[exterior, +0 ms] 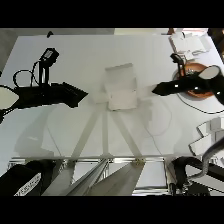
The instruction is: Fold the box and place the chain.
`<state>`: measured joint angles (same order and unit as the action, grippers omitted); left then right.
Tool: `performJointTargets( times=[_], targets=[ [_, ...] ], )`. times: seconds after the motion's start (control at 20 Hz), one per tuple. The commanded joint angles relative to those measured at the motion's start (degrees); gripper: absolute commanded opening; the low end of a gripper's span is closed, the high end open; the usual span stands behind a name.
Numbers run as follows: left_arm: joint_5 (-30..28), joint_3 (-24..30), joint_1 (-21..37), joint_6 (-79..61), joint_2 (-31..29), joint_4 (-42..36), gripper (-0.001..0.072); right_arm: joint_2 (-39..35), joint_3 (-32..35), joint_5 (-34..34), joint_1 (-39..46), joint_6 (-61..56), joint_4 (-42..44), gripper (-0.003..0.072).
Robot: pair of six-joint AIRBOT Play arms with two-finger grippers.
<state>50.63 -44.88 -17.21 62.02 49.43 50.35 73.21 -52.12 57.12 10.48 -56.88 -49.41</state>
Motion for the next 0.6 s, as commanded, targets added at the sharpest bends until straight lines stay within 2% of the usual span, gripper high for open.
performJointTargets(
  times=[0.0, 0.2, 0.55],
  targets=[
    [0.0, 0.0, 0.0, 0.0, 0.0, 0.0, 0.028, -0.1, 4.4, -12.2, -6.4, -0.1, 3.6, 0.0009],
    [0.0, 0.0, 0.0, 0.0, 0.0, 0.0, 0.028, -0.1, 9.8, -16.9, -8.4, 0.3, 5.9, 0.0007],
    [0.0, 0.0, 0.0, 0.0, 0.0, 0.0, 0.028, -0.1, 10.3, -16.9, -8.4, 0.4, 6.5, 0.001]
  ],
)
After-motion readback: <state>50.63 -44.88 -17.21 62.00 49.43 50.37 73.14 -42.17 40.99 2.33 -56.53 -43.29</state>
